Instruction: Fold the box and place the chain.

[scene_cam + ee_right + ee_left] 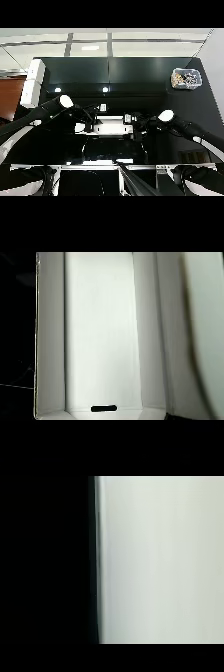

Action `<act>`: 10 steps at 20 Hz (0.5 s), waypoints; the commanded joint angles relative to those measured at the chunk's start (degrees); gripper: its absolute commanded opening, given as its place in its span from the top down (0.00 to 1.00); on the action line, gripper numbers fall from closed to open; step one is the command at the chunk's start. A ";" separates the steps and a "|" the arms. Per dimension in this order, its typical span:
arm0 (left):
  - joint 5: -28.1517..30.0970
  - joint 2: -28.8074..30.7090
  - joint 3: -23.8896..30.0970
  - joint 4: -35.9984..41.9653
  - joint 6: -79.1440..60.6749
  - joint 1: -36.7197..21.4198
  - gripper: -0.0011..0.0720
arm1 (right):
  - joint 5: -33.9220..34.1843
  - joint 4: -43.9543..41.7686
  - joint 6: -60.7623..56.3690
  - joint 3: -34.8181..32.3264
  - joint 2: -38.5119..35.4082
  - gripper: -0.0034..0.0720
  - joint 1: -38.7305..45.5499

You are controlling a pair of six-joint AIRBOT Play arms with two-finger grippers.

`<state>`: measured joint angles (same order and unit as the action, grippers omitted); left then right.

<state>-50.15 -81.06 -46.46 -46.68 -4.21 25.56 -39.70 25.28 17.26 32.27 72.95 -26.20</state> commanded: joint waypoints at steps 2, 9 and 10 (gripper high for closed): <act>0.13 0.04 -0.02 0.02 -0.04 0.04 0.95 | 1.31 1.86 -3.54 0.68 0.83 0.02 -0.39; 0.17 0.04 -0.02 0.02 -0.04 0.04 0.95 | 0.87 6.51 -8.07 1.88 2.05 0.02 -0.48; 0.17 0.04 -0.02 0.02 -0.04 0.04 0.95 | 0.85 6.80 -8.48 1.95 2.14 0.02 -0.48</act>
<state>-50.11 -81.06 -46.44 -46.68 -4.21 25.56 -38.89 30.30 11.03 33.69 74.54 -26.61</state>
